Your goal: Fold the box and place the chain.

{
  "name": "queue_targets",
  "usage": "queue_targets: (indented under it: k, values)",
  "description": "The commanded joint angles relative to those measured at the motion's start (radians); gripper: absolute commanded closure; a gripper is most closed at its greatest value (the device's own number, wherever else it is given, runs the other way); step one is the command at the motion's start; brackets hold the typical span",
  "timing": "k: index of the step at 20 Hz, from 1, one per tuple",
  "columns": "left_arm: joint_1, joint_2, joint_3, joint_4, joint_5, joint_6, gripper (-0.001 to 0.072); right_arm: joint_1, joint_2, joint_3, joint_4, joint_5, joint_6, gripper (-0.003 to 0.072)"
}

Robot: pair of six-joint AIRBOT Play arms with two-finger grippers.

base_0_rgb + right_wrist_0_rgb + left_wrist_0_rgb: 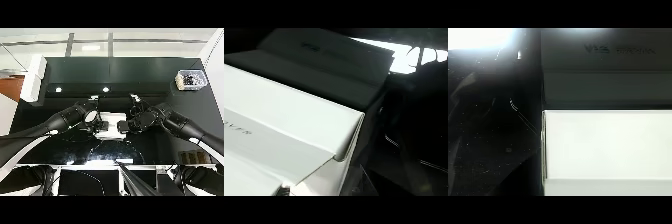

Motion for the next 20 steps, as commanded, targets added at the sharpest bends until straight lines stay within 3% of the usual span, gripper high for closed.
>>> queue_targets:
  k: [1, 3, 9, 14, 16, 20]
  values:
    - [0.0, 0.0, 0.001, 0.0, 0.0, 0.0, 0.0679, 0.025, -0.02, 0.024, -0.049, -0.029, 0.033, 0.0297]
    - [0.0, 0.0, 0.001, 0.0, 0.0, 0.0, 0.0679, 0.051, -0.038, 0.043, -0.087, -0.031, 0.063, 0.0329]
    - [0.0, 0.0, 0.001, 0.0, -0.015, 0.0, 0.0679, 0.114, -0.13, 0.14, -0.261, -0.129, 0.168, 0.0329]
    - [0.0, 0.0, 0.001, 0.0, -0.019, 0.0, 0.0679, 0.136, -0.177, 0.185, -0.292, -0.154, 0.226, 0.0337]
    - [0.0, 0.0, 0.001, 0.0, -0.019, -0.001, 0.0679, 0.147, -0.188, 0.187, -0.294, -0.154, 0.24, 0.0393]
    - [0.0, 0.0, 0.001, 0.0, -0.019, -0.001, 0.0679, 0.16, -0.196, 0.187, -0.323, -0.158, 0.294, 0.0394]
